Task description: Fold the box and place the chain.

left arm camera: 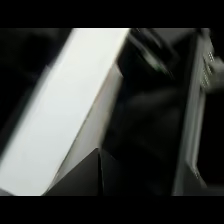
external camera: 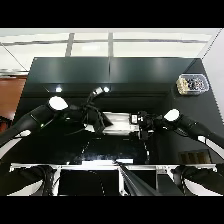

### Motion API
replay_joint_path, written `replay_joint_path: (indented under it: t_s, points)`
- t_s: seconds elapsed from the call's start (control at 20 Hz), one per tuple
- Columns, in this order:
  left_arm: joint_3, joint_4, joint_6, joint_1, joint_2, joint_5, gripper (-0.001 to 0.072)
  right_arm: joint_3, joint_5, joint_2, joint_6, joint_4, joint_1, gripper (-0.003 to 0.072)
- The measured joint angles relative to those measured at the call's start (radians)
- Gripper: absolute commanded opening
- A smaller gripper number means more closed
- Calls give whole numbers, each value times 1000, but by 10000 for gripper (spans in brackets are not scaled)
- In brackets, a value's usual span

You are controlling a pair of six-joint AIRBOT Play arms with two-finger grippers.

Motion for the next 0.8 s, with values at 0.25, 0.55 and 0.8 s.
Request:
replay_joint_path:
  t_s: [0.25,0.55,0.8]
  points:
    - [55,8,7,52,-108,100,25,0,0,0,0,0,0,134]
    - [137,230,-119,19,-225,72,26,0,1,0,0,-1,0,134]
    - [161,318,-144,6,-236,58,25,0,3,0,-3,-2,0,134]
